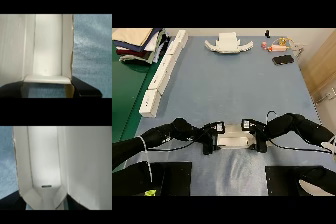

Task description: Fold the box.

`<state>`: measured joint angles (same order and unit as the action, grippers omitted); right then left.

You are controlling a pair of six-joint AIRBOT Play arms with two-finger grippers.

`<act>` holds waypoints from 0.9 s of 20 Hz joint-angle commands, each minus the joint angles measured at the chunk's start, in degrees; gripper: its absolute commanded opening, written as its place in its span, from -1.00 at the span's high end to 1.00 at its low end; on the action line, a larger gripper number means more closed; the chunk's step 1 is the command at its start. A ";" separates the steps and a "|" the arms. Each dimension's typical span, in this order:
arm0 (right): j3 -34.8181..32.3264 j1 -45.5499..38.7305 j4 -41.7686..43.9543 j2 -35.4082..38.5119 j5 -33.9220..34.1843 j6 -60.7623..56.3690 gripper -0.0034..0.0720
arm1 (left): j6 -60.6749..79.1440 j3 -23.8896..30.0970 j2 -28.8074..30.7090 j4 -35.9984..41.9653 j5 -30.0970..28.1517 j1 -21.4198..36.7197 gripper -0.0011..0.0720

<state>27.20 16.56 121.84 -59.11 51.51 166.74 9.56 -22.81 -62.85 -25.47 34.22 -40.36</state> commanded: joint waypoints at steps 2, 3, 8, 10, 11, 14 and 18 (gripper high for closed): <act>0.11 -0.02 -6.71 5.68 0.11 -7.41 -0.99 | 0.04 -0.04 -0.02 -0.02 -0.48 0.00 -0.25; 0.11 -0.02 -9.18 7.54 0.28 -10.86 -0.99 | 0.02 -0.04 -0.02 -0.02 -0.70 0.00 -0.25; 0.11 -0.02 -12.79 18.49 8.31 -31.85 -0.97 | 0.02 -0.04 -0.02 -0.02 -0.68 0.00 -0.25; 0.11 -0.02 -9.79 22.69 12.98 -42.91 -0.90 | 0.02 -0.04 -0.02 -0.02 -0.68 0.00 -0.25; 0.11 -0.02 -7.26 24.52 15.61 -50.05 -0.37 | 0.02 -0.04 -0.02 -0.02 -0.68 0.00 -0.25; -0.50 0.04 5.40 25.92 18.10 -60.78 0.66 | 0.02 -0.04 -0.02 0.00 -0.66 0.00 -0.25; -0.72 6.16 13.22 21.81 2.43 -61.46 0.89 | -0.02 -0.04 -0.02 -0.02 -0.37 0.00 -0.25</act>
